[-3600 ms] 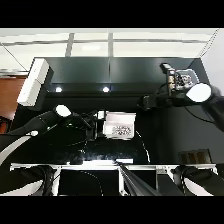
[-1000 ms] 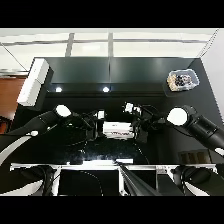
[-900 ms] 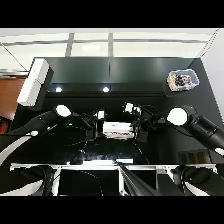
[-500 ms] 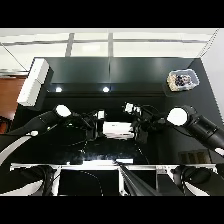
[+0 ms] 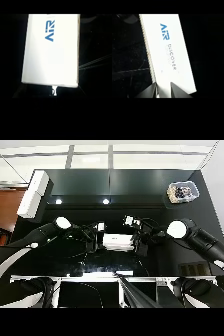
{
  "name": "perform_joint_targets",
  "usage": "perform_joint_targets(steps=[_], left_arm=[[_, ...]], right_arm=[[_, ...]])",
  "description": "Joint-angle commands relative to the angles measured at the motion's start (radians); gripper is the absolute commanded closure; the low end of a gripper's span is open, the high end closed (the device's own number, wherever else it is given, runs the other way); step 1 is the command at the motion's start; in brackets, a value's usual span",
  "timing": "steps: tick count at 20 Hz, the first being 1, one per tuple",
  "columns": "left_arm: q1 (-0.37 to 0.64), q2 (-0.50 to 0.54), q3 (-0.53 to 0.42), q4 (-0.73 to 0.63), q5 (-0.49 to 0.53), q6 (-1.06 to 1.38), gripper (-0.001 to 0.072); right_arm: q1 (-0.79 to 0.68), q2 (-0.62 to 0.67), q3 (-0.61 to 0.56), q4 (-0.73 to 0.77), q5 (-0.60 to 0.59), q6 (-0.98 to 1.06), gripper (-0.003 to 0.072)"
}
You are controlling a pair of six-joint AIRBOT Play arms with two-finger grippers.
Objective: Fold the box and place the chain.
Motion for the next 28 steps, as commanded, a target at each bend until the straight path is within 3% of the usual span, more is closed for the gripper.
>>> perform_joint_targets(steps=[1,12,15,17,18,19,23,25,28], left_arm=[[0.0,0.0,0.0,0.0,0.0,0.0,0.0352],[0.0,0.0,0.0,0.0,-0.003,0.0,0.0351],[0.0,0.0,0.0,0.0,-0.003,0.0,0.0351],[0.0,0.0,0.0,0.001,-0.003,0.0,0.0352],[0.0,0.0,0.0,0.001,-0.003,0.0,0.0352],[0.0,0.0,0.0,0.001,-0.003,0.0,0.0352],[0.0,0.0,0.0,0.001,-0.003,0.0,0.0352],[0.0,0.0,0.0,0.001,-0.003,0.0,0.0352],[0.0,0.0,0.0,0.0,-0.003,0.0,0.0352]], right_arm=[[0.001,-0.006,-0.003,0.002,-0.007,0.013,0.0491],[0.026,-0.032,0.007,0.0,-0.004,0.126,0.0491],[-0.004,0.02,0.053,0.001,0.082,0.273,0.0491],[-0.037,0.055,0.06,0.017,0.111,0.477,0.0492],[-0.048,0.058,0.06,0.032,0.123,0.568,0.0528],[-0.05,0.058,0.054,0.052,0.123,0.605,0.0668],[-0.049,0.006,-0.026,0.337,-0.047,0.62,0.0671],[-0.049,-0.064,-0.032,0.451,-0.075,0.589,0.0671],[-0.05,-0.162,-0.032,0.453,-0.079,0.575,0.0671]])
